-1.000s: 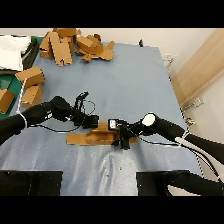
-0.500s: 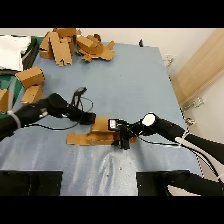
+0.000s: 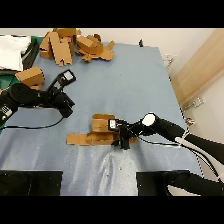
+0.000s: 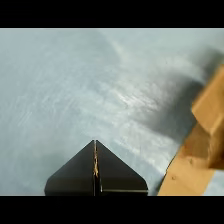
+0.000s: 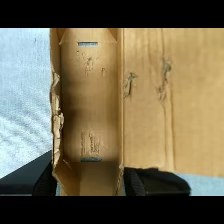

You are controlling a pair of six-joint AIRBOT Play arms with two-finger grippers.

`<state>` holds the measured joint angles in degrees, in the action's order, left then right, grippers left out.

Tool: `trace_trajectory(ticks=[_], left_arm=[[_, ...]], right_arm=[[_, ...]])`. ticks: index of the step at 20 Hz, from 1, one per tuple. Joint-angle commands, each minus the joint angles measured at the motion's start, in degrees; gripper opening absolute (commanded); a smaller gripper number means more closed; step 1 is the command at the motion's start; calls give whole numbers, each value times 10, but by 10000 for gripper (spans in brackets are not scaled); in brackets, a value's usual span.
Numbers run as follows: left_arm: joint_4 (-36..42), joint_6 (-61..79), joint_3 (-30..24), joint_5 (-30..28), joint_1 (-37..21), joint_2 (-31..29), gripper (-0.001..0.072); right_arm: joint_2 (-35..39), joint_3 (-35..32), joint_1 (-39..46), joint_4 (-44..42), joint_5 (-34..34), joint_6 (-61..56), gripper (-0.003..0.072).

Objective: Fold the box.

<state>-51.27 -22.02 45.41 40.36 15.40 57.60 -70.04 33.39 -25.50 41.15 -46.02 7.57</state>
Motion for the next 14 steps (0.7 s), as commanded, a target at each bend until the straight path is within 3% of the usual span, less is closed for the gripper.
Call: trace_trajectory(ticks=[1, 3, 6, 7, 8, 9, 14], left_arm=[[132, 301, -19, 93, -21, 29, 14], [166, 397, -46, 165, -37, 67, 14], [149, 460, -81, 172, -37, 109, 16], [150, 447, -87, 179, -35, 117, 117], [152, 438, -89, 193, -33, 122, 441], [155, 416, -89, 204, -28, 124, 606], [137, 408, -88, 237, 19, 118, 588]], right_arm=[[0, 0, 0, 0, 0, 0, 374], [0, 0, 0, 0, 0, 0, 374], [0, 0, 0, 0, 0, 0, 374], [0, 0, 0, 0, 0, 0, 374], [0, 0, 1, 0, 0, 0, 374], [0, 0, 1, 0, 0, 0, 374], [0, 0, 1, 0, 0, 0, 374]])
